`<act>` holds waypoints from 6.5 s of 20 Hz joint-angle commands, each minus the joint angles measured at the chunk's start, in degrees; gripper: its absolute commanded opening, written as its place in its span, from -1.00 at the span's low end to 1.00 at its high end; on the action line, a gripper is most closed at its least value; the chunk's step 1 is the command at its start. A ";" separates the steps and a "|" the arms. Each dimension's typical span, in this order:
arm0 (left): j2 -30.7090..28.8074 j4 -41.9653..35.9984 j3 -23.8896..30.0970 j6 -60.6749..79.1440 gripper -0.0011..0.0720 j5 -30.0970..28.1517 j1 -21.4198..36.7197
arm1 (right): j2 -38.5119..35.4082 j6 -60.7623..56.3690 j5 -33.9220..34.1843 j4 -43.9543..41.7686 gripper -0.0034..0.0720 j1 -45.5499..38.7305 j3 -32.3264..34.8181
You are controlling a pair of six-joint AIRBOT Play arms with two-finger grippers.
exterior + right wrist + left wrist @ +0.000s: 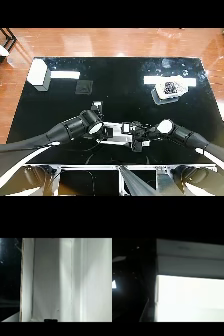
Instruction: Fold the box and place the chain.
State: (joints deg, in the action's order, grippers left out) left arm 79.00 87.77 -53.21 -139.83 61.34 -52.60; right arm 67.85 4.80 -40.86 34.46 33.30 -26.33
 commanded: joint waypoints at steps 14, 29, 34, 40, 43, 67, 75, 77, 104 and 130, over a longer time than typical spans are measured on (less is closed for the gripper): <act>1.03 -1.22 -0.52 1.62 -0.92 1.55 0.68 | 0.02 0.11 -0.04 0.11 0.05 0.02 0.02; -1.70 3.23 2.58 0.52 -0.92 1.75 3.19 | -5.51 -0.33 -0.07 13.35 0.94 -0.13 -2.97; -1.70 2.86 3.30 0.55 -0.92 -0.46 3.17 | -5.20 -0.31 0.00 8.35 0.94 -0.13 -3.04; -1.70 2.82 3.32 0.57 -0.92 -0.70 3.15 | -4.79 -2.54 -0.07 6.05 0.33 0.00 -3.02; -1.70 2.82 3.32 0.57 -0.92 -0.70 3.13 | -4.35 -4.44 -0.13 6.05 0.06 0.02 -3.02; -1.70 2.56 3.32 0.57 -0.92 -0.70 3.13 | -3.23 -8.07 4.04 0.44 -0.44 2.54 -3.02; -1.70 1.95 3.32 0.57 -0.92 -0.85 3.13 | -3.23 -8.07 4.04 0.42 -0.44 2.54 -3.02; -1.70 1.95 3.32 0.57 -0.92 -0.85 3.13 | -3.23 -8.07 4.04 0.44 -0.44 2.54 -3.02; -1.70 1.68 3.32 0.57 -0.92 -0.81 3.13 | -1.99 -8.02 4.96 -0.94 0.00 2.54 -3.02; -1.70 2.43 3.32 1.81 -0.92 -1.16 3.19 | -10.29 -48.04 -13.57 7.87 -0.85 -15.78 -6.21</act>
State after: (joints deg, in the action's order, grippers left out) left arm 77.28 89.34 -49.87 -138.37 60.25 -49.43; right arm 60.71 -25.04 -45.15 40.21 26.04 -31.35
